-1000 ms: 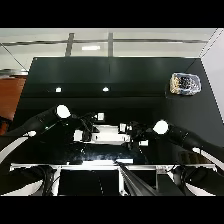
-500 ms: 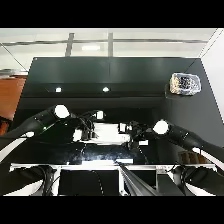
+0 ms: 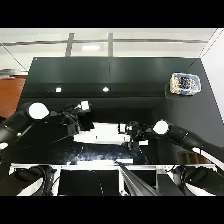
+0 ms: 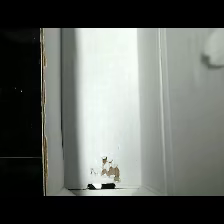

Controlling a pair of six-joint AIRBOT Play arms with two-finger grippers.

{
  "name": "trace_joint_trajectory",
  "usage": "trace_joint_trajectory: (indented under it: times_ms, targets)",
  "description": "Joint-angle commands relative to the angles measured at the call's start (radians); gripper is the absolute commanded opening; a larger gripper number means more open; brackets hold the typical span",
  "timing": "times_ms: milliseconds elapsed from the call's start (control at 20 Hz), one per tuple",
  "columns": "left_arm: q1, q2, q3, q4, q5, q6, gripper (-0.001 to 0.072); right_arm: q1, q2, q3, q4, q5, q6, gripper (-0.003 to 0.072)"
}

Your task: Fold the box and place the chain.

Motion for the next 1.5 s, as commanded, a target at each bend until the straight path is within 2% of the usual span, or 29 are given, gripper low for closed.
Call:
trace_joint_trajectory:
  times_ms: [0,100,300,400,500,600,700,750,900,1000,1200,1450]
  targets:
    - [0.049,0.111,0.001,0.042,-0.035,-0.063,0.0645,0.000,0.000,-0.001,-0.006,0.001,0.000,0.0468]
    - [0.048,0.130,0.001,0.029,-0.049,-0.122,0.0634,-0.001,0.000,-0.001,-0.006,0.001,0.000,0.0468]
    - [0.048,0.130,-0.036,-0.080,-0.081,-0.169,0.0634,-0.001,0.000,-0.001,-0.006,0.001,0.000,0.0468]
    - [0.048,0.126,-0.055,-0.197,-0.143,-0.194,0.0633,-0.001,0.000,-0.001,-0.005,0.001,0.000,0.0468]
    - [0.043,0.111,-0.061,-0.319,-0.236,-0.193,0.0587,0.000,0.000,-0.001,-0.006,0.000,0.000,0.0468]
    - [0.018,0.106,-0.062,-0.391,-0.254,-0.195,0.0396,-0.001,0.000,-0.001,-0.005,0.000,0.000,0.0468]
    - [-0.024,0.106,-0.062,-0.431,-0.194,-0.195,0.0054,-0.001,0.000,-0.001,-0.006,0.000,0.000,0.0468]
    - [-0.046,0.106,-0.062,-0.443,-0.138,-0.195,0.0028,0.000,0.000,-0.001,-0.005,0.000,0.000,0.0468]
    - [-0.108,0.099,-0.062,-0.468,0.099,-0.195,0.0028,-0.001,0.000,-0.001,-0.005,0.000,0.000,0.0468]
    - [-0.146,0.065,-0.061,-0.484,0.208,-0.183,0.0028,0.000,0.000,-0.001,-0.005,0.000,0.000,0.0468]
    - [-0.156,-0.056,-0.061,-0.476,0.278,-0.181,0.0028,0.000,0.000,-0.001,-0.005,0.000,0.000,0.0468]
    - [-0.157,-0.201,-0.061,-0.481,0.267,-0.181,0.0029,-0.001,0.000,-0.001,-0.005,-0.013,0.000,0.0469]
